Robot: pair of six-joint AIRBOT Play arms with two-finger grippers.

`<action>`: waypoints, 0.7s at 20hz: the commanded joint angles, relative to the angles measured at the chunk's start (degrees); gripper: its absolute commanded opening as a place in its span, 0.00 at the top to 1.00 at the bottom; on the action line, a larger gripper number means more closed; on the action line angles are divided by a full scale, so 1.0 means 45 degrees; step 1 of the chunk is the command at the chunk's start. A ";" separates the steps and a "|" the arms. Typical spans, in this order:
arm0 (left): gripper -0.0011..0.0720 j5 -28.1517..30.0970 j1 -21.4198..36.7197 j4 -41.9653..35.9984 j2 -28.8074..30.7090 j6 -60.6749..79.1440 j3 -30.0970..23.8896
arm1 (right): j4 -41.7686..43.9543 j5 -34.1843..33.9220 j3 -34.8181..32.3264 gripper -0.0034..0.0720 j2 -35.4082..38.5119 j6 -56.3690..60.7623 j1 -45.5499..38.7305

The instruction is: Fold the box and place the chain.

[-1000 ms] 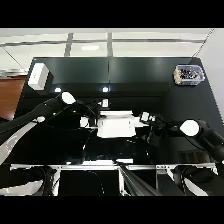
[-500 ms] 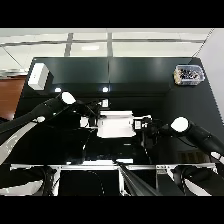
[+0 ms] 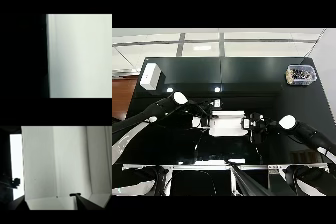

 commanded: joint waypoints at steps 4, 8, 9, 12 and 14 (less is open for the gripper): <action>0.95 -0.0010 -0.0015 -0.0039 -0.0005 0.0000 0.0000 | 0.0214 0.0107 0.1127 0.02 -0.0049 -0.0151 -0.0699; 0.95 0.0000 -0.0015 -0.0087 -0.0005 0.0000 0.0000 | 0.0661 0.0559 0.1277 0.02 -0.0151 -0.0151 -0.1321; 0.95 0.0000 -0.0010 -0.0087 -0.0005 0.0000 0.0000 | 0.0782 0.0646 0.1277 0.02 -0.0296 -0.0155 -0.1375; 0.95 -0.0010 -0.0010 -0.0087 -0.0005 0.0000 0.0000 | 0.1535 0.0675 0.1282 0.02 -0.0811 -0.0612 -0.1375; 0.95 -0.0335 -0.0010 -0.0087 -0.0005 -0.0005 0.0005 | 0.1991 0.1258 0.1307 0.02 -0.1054 -0.1069 -0.1375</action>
